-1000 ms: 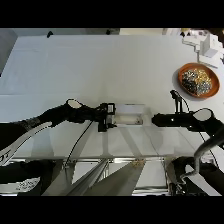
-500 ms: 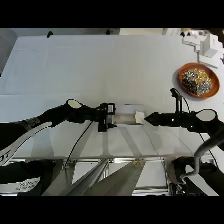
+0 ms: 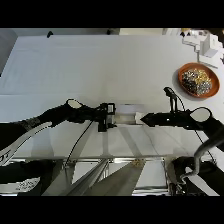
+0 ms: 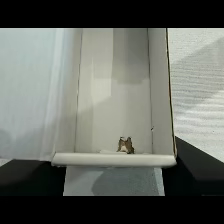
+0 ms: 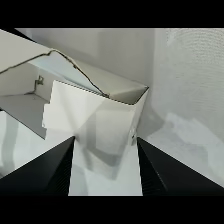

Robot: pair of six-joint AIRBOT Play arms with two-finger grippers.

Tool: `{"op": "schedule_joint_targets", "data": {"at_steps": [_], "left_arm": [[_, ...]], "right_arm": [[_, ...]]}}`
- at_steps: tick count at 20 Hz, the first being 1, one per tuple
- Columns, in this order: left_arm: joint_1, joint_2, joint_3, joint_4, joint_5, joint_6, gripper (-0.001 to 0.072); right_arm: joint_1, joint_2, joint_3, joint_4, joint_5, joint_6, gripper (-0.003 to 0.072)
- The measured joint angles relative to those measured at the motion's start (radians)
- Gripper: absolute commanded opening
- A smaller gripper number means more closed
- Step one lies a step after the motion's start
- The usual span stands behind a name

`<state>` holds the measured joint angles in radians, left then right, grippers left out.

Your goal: Fold the box and place the chain.

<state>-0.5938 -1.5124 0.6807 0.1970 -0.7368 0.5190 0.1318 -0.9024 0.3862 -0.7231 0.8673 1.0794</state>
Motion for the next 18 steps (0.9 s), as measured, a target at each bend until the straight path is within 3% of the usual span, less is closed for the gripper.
{"op": "schedule_joint_targets", "data": {"at_steps": [11,18], "left_arm": [[0.0,0.0,0.0,0.0,0.0,0.0,0.0254],[0.0,0.0,0.0,0.001,0.0,0.0,0.0254]], "right_arm": [[0.249,-0.08,0.17,-0.406,-0.011,0.501,0.0468],[0.38,-0.163,0.24,-0.543,0.002,0.687,0.0468]]}}
